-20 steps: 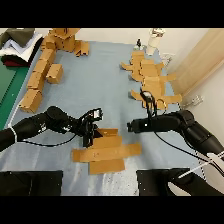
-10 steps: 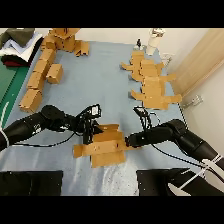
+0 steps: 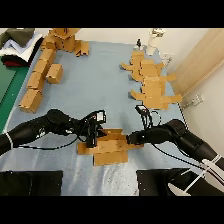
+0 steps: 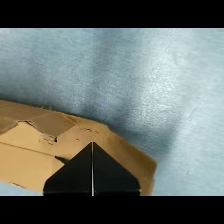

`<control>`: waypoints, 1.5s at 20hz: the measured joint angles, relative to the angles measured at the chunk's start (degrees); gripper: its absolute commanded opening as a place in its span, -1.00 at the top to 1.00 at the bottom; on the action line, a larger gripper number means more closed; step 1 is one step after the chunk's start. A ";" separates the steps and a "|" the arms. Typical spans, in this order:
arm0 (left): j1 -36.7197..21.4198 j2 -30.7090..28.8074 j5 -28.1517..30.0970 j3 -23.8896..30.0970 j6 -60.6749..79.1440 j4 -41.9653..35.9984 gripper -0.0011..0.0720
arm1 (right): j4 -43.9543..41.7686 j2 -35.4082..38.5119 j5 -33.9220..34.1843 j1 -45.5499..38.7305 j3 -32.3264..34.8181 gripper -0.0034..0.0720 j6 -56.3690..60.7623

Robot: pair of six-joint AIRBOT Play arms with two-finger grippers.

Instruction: Fold the box.

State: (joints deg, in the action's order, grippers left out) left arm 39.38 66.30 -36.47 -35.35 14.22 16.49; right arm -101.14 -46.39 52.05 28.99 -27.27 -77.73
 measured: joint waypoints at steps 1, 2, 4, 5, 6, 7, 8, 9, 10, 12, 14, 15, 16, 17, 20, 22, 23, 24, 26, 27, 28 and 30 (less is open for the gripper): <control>0.28 0.22 0.37 0.11 0.09 -0.09 0.94 | 0.33 0.00 -0.07 0.00 0.00 0.90 0.26; 0.46 0.42 0.66 0.26 0.15 -0.13 0.94 | 0.52 0.00 -0.09 0.00 0.00 0.90 0.37; 0.74 0.61 0.94 0.63 0.15 -0.70 0.94 | 0.90 0.00 -0.11 0.00 0.00 0.90 0.63; 0.79 0.66 1.05 0.85 0.15 -1.05 0.94 | 1.09 0.00 -0.13 0.00 0.00 0.90 0.70; 0.85 0.72 1.14 1.14 0.15 -1.42 0.94 | 1.11 0.00 -0.13 0.00 0.00 0.90 0.79; 0.92 0.76 1.05 1.36 0.13 -1.62 0.94 | 1.11 0.00 -0.13 0.00 0.00 0.90 0.79; 0.94 0.76 1.05 1.49 0.13 -1.73 0.94 | 1.18 0.00 -0.13 0.00 0.00 0.90 0.79; 0.98 0.79 1.07 1.60 0.13 -1.84 0.94 | 1.29 0.00 -0.13 0.00 0.00 0.90 0.79; 0.98 0.81 1.05 1.68 0.11 -1.97 0.94 | 1.33 0.00 -0.13 0.00 0.00 0.90 0.79; 0.98 0.63 1.05 1.77 0.11 -2.10 0.94 | 1.40 0.00 -0.13 0.00 0.00 0.90 0.81; 0.98 0.09 0.96 1.81 0.13 -2.08 0.94 | 1.51 0.00 -0.13 0.00 0.00 0.90 0.81; 0.98 -0.35 0.68 1.84 0.13 -1.97 0.94 | 1.51 0.00 -0.11 0.00 0.00 0.90 0.81; 0.98 -0.74 0.52 1.84 0.11 -1.88 0.94 | 1.53 0.00 -0.11 0.00 0.00 0.90 0.81; 0.96 -1.16 0.33 1.84 0.07 -1.95 0.94 | 1.53 0.00 -0.09 0.00 0.00 0.90 0.81; 0.92 -1.73 -1.46 1.84 -0.09 -1.97 0.94 | 1.53 0.00 -0.09 0.00 0.00 0.90 0.81; 0.92 -1.75 -2.58 1.84 -0.09 -1.86 0.94 | 1.55 0.00 -0.11 0.00 0.00 0.90 0.81; 0.92 -1.75 -2.89 1.84 -0.11 -1.66 0.94 | 1.57 0.00 -0.11 0.00 0.00 0.90 0.81; 0.92 -1.68 -3.19 1.84 -0.11 -1.40 0.94 | 1.60 0.00 -0.13 0.00 0.00 0.90 0.81; 0.92 -1.38 -3.34 1.84 -0.11 -0.90 0.94 | 1.73 0.00 -0.37 0.00 0.00 0.90 0.81; 0.92 -1.14 -3.15 1.84 -0.13 -0.57 0.94 | 1.75 0.00 -0.61 0.00 0.00 0.90 0.83; 0.92 -0.92 -2.97 1.84 -0.15 -0.42 0.94 | 1.77 0.00 -0.63 0.00 0.00 0.90 0.83; 0.92 -0.50 -2.58 1.84 -0.15 -0.17 0.94 | 1.77 0.00 -0.83 0.00 0.00 0.90 0.81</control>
State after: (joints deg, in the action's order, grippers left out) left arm 40.29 65.80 -39.05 -33.52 14.06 16.32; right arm -99.37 -46.39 51.22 28.99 -27.27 -76.93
